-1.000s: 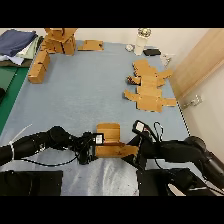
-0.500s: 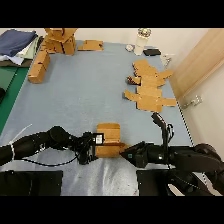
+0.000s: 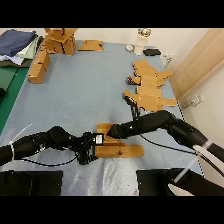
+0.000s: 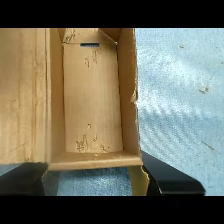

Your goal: Fold the box.

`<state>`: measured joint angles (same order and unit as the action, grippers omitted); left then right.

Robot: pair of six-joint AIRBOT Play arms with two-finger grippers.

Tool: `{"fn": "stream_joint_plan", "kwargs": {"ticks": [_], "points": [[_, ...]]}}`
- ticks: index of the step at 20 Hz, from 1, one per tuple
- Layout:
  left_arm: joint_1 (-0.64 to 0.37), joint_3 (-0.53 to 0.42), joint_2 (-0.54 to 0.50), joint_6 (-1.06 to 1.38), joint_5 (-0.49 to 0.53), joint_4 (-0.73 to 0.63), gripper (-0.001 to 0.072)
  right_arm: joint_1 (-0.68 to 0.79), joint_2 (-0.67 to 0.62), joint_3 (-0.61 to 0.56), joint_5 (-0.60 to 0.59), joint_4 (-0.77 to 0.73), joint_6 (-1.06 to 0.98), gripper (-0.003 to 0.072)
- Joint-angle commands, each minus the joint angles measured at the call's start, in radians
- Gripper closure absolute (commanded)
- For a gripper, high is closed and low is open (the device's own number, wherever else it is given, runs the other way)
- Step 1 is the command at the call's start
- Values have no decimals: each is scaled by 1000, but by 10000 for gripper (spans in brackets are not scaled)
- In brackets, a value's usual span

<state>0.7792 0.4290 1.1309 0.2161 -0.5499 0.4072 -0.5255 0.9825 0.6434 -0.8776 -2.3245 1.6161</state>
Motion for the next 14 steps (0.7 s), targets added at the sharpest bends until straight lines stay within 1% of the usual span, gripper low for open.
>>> {"fn": "stream_joint_plan", "kwargs": {"ticks": [1,4,7,12,14], "points": [[-1,0,0,0,0,0,246,0,214,90,10,18,39,452],[-1,0,0,0,0,0,246,0,278,88,10,38,57,452],[-1,0,0,0,0,0,246,0,296,80,10,64,69,452],[-1,0,0,0,0,0,246,-1,270,90,-11,88,96,452],[-1,0,0,0,0,0,246,3,211,131,-85,171,121,452]]}}
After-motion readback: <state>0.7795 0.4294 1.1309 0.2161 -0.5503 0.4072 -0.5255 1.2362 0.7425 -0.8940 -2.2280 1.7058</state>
